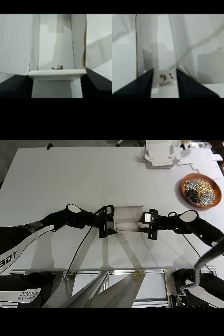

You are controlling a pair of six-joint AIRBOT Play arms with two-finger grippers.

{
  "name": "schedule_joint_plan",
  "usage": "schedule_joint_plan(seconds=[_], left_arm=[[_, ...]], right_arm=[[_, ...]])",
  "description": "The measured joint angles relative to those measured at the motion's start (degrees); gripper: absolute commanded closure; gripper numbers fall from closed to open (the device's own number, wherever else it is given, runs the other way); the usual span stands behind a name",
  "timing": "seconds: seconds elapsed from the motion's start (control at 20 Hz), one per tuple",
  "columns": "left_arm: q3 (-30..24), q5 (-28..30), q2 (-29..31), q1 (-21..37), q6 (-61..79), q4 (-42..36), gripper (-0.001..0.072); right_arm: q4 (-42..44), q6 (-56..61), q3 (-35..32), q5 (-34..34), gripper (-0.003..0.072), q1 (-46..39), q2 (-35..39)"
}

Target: Fold the box and place the chain.

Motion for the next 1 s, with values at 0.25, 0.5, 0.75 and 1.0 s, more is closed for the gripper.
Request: schedule_joint_plan(seconds=[0.25, 0.5, 0.75, 1.0], left_arm=[[0.0, 0.0, 0.0, 0.0, 0.0, -0.04, 0.0559], [0.0, 0.07, 0.0, -0.02, -0.11, -0.24, 0.0559], [0.0, 0.09, 0.0, -0.02, -0.15, -0.2, 0.0559], [0.0, 0.02, 0.0, -0.02, -0.07, -0.09, 0.0559]], right_arm=[[0.96, 0.37, -0.09, -0.66, 0.0257, 0.0, -0.83], [-7.13, 12.92, -0.17, -0.57, 0.0674, 0.02, 4.72], [-19.02, 39.06, -0.15, -4.92, 0.0674, -0.02, 13.7], [-30.25, 74.73, -0.13, -13.51, 0.0674, -5.05, 15.78]])
